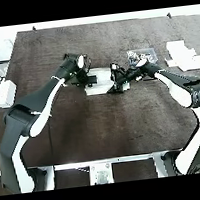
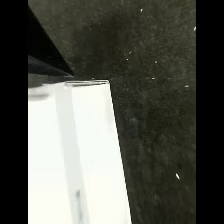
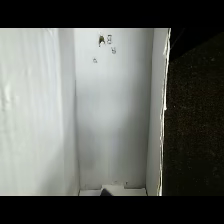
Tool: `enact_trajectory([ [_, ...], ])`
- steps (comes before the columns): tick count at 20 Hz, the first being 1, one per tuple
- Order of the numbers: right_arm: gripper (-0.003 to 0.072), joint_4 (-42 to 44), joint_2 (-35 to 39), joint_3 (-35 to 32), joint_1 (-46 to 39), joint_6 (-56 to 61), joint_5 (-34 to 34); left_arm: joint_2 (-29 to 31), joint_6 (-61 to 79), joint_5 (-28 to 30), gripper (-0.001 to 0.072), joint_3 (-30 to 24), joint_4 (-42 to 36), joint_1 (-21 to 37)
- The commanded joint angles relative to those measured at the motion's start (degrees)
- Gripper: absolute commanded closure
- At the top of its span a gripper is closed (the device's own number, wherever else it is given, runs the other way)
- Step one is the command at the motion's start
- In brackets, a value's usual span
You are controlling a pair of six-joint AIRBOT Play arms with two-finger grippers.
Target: Fold the box and place the chain.
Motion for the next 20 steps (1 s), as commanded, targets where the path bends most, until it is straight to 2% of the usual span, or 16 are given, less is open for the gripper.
enact_trajectory([
  [1,0.0212,0.04,-0.02,0.00,0.00,0.11,-0.02,0.15,1.92,-4.52,0.0316,3.13,1.25,0.02],
  [6,0.0211,0.04,-0.02,0.00,0.00,0.11,0.00,1.53,6.16,-9.92,0.0306,5.49,0.46,2.05],
  [8,0.0211,0.04,-0.02,0.00,0.00,0.11,0.00,3.54,8.79,-10.14,0.0306,5.42,0.39,3.34],
  [9,0.0211,0.04,-0.02,0.00,0.00,0.11,0.00,4.72,10.45,-9.92,0.0256,5.35,0.39,4.15],
  [11,0.0211,0.04,-0.02,0.00,0.00,0.11,0.00,7.34,15.10,-9.73,-0.0011,5.46,-1.62,6.14],
  [16,0.0211,0.04,-0.02,0.00,0.00,0.11,-0.02,11.30,40.30,-7.26,-0.0011,5.35,-14.27,11.37],
  [20,0.0211,0.04,-0.02,0.00,0.00,0.11,-0.02,11.30,62.05,-6.62,-0.0011,3.21,-29.05,16.33],
])
